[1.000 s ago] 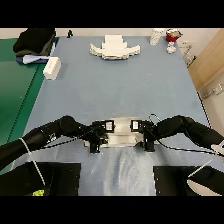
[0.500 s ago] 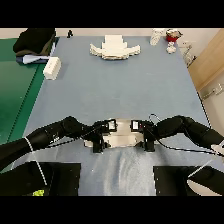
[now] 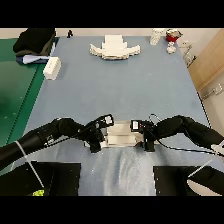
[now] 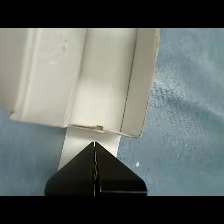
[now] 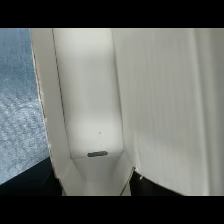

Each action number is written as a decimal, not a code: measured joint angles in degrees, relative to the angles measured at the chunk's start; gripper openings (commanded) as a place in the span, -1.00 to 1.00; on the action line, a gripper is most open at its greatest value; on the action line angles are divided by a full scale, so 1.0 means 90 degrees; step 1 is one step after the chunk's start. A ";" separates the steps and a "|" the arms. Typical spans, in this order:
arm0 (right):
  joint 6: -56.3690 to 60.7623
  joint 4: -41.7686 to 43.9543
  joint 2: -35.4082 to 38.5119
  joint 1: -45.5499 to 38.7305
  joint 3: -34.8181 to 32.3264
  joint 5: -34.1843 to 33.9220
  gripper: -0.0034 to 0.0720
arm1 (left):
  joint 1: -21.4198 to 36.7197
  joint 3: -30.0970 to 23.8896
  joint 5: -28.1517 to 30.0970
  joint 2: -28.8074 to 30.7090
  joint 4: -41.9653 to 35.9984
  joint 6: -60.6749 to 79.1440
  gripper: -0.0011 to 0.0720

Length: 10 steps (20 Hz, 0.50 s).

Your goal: Fold the box.

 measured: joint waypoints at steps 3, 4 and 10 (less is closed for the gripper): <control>0.0000 0.0000 0.0000 0.0000 0.0000 0.0000 0.29 | 0.0000 0.0134 -0.0583 0.0605 0.1307 -0.2489 -0.93; 0.0000 0.0000 0.0000 0.0000 0.0000 0.0000 0.29 | 0.0000 0.0160 -0.0775 0.0801 0.1749 -0.3347 -0.93; 0.0000 0.0000 0.0000 0.0000 0.0000 0.0000 0.29 | 0.0000 0.0138 -0.1809 0.1326 0.3798 -0.7703 -0.93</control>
